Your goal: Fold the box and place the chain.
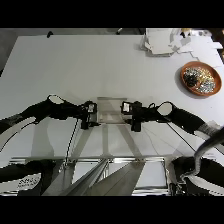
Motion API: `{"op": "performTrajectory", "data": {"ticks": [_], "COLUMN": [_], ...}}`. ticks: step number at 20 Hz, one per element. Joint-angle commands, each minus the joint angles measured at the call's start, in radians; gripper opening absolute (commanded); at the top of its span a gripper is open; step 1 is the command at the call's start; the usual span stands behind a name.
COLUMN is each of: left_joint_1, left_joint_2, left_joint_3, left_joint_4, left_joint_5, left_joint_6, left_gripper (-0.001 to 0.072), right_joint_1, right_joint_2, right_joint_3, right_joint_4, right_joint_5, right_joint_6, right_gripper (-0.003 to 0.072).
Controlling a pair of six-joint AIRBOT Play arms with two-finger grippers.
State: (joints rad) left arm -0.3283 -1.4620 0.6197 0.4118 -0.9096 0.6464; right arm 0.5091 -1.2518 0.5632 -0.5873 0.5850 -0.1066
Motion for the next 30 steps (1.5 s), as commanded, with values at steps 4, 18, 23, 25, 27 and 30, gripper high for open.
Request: {"op": "performTrajectory", "data": {"ticks": [4,18,23,25,27,30], "left_joint_1": [0.000,0.000,0.000,0.000,0.000,0.000], "left_joint_2": [0.001,0.000,0.000,0.000,0.000,0.001], "left_joint_3": [0.000,0.000,0.000,0.000,0.000,0.000], "left_joint_4": [0.000,0.000,0.000,0.000,0.000,0.000], "left_joint_5": [0.000,0.000,0.000,0.000,0.000,0.000], "left_joint_6": [0.000,0.000,0.000,0.000,0.000,0.000], "left_gripper": [0.0032,0.0032,0.0032,0.0032,0.0032,0.0032], "right_joint_1": [0.001,0.001,-0.002,-0.025,-0.075,-0.148], "right_joint_2": [0.000,0.105,0.223,0.284,0.351,0.432], "right_joint_3": [0.000,0.000,0.000,0.000,0.000,0.000], "right_joint_4": [0.002,-0.114,-0.266,-0.307,-0.346,-0.472], "right_joint_5": [0.003,0.084,0.116,0.134,0.158,0.167], "right_joint_6": [0.000,0.006,0.305,0.459,0.650,0.999], "right_gripper": [0.0339,0.0337,0.0151,0.0143,0.0017,0.0017]}}
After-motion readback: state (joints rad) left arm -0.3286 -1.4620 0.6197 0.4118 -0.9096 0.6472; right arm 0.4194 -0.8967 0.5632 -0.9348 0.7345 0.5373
